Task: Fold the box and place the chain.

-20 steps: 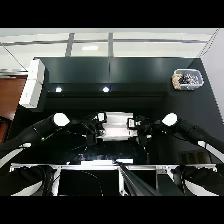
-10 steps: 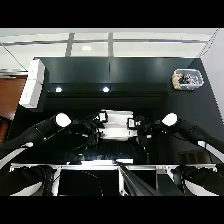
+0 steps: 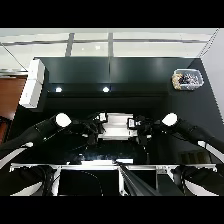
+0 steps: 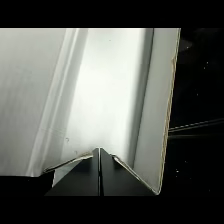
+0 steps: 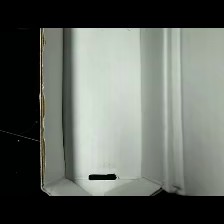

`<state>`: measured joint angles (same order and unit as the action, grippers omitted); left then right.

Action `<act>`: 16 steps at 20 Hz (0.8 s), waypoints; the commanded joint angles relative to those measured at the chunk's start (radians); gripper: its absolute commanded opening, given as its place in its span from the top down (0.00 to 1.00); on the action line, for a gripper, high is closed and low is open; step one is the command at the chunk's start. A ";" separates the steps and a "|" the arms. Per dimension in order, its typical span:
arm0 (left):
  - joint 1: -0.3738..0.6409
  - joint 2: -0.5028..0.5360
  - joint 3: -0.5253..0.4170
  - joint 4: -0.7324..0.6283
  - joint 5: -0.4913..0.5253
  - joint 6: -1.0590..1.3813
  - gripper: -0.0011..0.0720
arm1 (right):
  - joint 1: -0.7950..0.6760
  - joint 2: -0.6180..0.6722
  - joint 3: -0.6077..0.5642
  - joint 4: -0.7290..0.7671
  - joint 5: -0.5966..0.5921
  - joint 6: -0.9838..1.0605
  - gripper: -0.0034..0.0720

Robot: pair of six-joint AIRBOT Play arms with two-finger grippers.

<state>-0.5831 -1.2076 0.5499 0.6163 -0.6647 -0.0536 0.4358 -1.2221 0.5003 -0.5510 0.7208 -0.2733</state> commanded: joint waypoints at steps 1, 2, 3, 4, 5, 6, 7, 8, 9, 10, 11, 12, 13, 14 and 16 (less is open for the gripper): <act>0.019 0.014 0.013 0.055 -0.039 -0.038 0.95 | 0.000 0.000 0.000 0.000 0.000 0.000 0.54; 0.041 0.029 0.023 0.089 -0.070 -0.076 0.95 | 0.000 0.000 0.000 0.000 0.000 0.000 0.54; 0.074 0.052 0.034 0.123 -0.106 -0.135 0.95 | 0.000 0.000 0.000 0.000 0.000 0.000 0.54; 0.109 0.079 0.041 0.153 -0.137 -0.199 0.95 | 0.000 0.000 0.000 0.000 0.000 0.000 0.54; 0.156 0.113 0.046 0.182 -0.171 -0.275 0.95 | 0.000 0.000 0.000 0.000 0.000 0.000 0.54; 0.204 0.147 0.048 0.204 -0.198 -0.359 0.95 | 0.000 0.000 0.000 0.000 0.000 0.000 0.54; 0.267 0.180 0.048 0.220 -0.226 -0.501 0.95 | 0.000 0.000 0.000 0.000 0.000 0.000 0.54; 0.336 0.200 0.048 0.223 -0.258 -0.621 0.94 | 0.000 0.000 0.000 0.000 0.000 0.000 0.54; 0.417 0.214 0.047 0.224 -0.300 -0.689 0.94 | 0.000 0.000 0.000 0.000 0.000 0.000 0.54; 0.496 0.219 0.047 0.225 -0.332 -0.692 0.95 | 0.000 0.000 0.000 0.000 0.000 0.000 0.54; 0.564 0.218 0.046 0.224 -0.357 -0.728 0.95 | 0.000 0.000 0.000 0.000 0.000 0.000 0.54; 0.621 0.217 0.041 0.216 -0.373 -0.845 0.95 | 0.000 0.000 0.000 0.000 0.000 0.000 0.54; 0.670 0.216 0.026 0.217 -0.381 -0.981 0.95 | 0.000 0.000 0.000 0.000 0.000 0.000 0.54; 0.703 0.216 0.006 0.215 -0.389 -1.072 0.95 | 0.000 0.000 0.000 0.000 0.000 0.000 0.54; 0.723 0.212 -0.048 0.204 -0.402 -1.155 0.95 | 0.000 0.000 0.000 0.000 0.000 0.000 0.54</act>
